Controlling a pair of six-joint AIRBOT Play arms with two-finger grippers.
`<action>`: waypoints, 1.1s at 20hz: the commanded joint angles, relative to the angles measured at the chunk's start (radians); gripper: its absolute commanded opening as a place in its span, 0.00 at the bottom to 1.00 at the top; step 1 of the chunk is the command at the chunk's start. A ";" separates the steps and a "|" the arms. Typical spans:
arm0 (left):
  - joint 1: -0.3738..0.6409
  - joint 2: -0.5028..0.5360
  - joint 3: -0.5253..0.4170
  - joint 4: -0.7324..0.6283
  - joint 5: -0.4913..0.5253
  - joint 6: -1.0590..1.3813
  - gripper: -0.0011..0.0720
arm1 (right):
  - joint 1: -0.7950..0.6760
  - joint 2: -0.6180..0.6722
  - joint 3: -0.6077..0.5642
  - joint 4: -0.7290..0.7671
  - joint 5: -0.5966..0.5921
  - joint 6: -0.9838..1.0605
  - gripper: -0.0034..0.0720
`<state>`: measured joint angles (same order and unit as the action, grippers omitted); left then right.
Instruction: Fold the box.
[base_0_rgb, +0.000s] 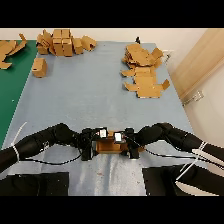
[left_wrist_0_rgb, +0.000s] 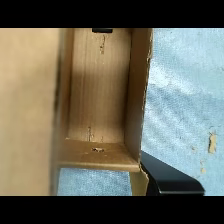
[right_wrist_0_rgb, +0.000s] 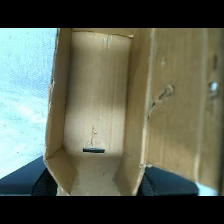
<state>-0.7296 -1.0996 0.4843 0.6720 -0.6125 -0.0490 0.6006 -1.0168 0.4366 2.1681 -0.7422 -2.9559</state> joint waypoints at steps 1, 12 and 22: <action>0.000 0.000 0.001 0.000 0.001 0.000 0.59 | 0.000 0.000 0.001 0.000 0.000 0.000 0.82; 0.000 0.000 0.001 0.000 0.000 0.000 0.59 | -0.018 0.020 0.071 -0.027 -0.138 0.037 1.00; 0.000 0.000 0.001 0.000 0.001 0.000 0.58 | -0.021 0.344 0.076 -0.339 -0.471 0.706 1.00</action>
<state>-0.7300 -1.0996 0.4843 0.6720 -0.6125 -0.0494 0.5793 -0.7788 0.5114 1.9224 -1.0698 -2.5690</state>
